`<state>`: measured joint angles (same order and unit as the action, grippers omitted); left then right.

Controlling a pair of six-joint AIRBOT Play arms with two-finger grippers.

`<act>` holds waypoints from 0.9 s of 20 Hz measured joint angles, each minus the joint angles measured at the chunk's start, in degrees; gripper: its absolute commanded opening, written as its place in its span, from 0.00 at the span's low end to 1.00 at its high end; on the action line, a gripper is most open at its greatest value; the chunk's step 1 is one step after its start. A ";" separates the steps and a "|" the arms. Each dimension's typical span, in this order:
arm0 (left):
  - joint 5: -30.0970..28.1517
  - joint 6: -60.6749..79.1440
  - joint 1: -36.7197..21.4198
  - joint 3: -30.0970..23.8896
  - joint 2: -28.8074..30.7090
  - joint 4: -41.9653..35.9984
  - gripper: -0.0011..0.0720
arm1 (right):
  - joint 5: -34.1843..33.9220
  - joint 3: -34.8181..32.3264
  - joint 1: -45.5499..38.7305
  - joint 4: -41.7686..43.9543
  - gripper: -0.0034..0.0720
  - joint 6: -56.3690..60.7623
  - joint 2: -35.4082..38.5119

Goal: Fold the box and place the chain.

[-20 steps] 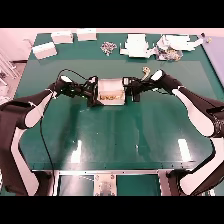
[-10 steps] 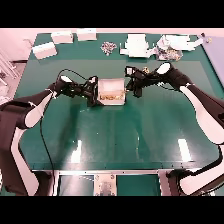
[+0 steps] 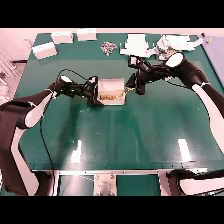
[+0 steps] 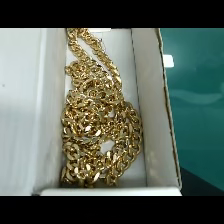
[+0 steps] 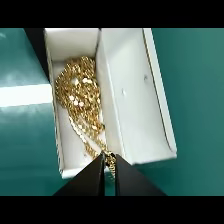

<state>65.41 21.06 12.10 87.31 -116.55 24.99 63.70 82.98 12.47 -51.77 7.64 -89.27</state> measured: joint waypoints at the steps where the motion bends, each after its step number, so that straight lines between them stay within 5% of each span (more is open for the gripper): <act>1: -0.02 0.00 0.00 0.00 0.00 0.00 0.88 | 0.04 -0.02 1.07 0.11 0.05 0.37 0.50; 8: 0.00 0.00 0.00 0.00 0.00 0.02 0.88 | -7.85 -0.72 9.99 0.79 0.06 0.33 -0.98; 9: 0.00 0.00 0.00 0.00 0.00 0.02 0.88 | -9.07 -0.72 10.27 0.72 0.22 0.15 -1.79; 10: -0.02 0.00 0.00 0.00 0.00 0.02 0.88 | -10.14 -0.74 10.32 0.55 0.53 0.11 -2.60; 11: -0.02 0.00 0.00 0.00 0.00 0.02 0.88 | -10.71 -0.79 9.86 0.24 0.72 -0.09 -3.17; 17: -0.02 -0.02 0.00 0.00 0.00 0.00 0.88 | -8.72 -0.79 1.29 -0.83 0.74 1.11 -3.78; 18: 0.00 -0.02 0.00 0.00 0.00 0.00 0.88 | -7.74 -0.85 -0.48 -0.76 0.81 1.07 -3.78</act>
<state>65.41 21.04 12.10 87.31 -116.55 24.99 55.96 82.13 11.99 -52.53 8.71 -93.06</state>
